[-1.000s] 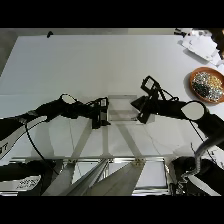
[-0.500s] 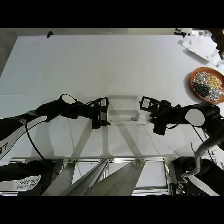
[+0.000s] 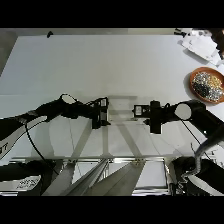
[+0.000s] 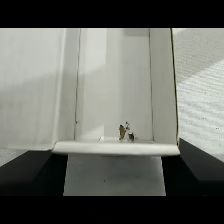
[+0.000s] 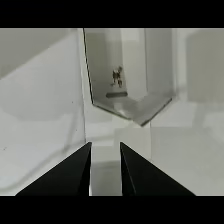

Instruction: Fold the box and place the chain.

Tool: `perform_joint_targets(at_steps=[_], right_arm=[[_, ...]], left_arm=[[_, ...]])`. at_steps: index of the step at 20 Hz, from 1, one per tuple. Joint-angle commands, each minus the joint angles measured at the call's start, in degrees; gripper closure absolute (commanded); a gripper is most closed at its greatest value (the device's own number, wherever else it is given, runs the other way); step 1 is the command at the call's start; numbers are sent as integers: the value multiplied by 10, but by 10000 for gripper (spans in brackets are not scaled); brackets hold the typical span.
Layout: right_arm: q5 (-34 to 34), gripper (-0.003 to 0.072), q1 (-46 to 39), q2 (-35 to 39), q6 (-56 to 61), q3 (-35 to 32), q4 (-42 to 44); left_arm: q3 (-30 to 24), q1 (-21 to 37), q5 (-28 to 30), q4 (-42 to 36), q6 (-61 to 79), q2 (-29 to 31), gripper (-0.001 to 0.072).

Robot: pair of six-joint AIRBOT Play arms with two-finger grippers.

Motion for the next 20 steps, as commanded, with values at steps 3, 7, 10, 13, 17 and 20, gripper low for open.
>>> perform_joint_targets(at_steps=[3,7,10,13,17,20], right_arm=[[-80,490,0,-48,-51,0,35],[-77,534,0,-49,-66,0,43],[-76,534,1,-49,-79,0,74],[-80,534,22,-49,-110,0,85],[-116,534,32,-50,-115,0,87],[-120,534,32,-57,-115,0,114]], left_arm=[[0,1,0,0,0,0,452],[0,1,0,0,0,0,452],[0,1,0,0,0,0,452],[0,1,0,0,0,0,452],[0,1,0,0,0,0,452],[0,1,0,0,0,0,452]])
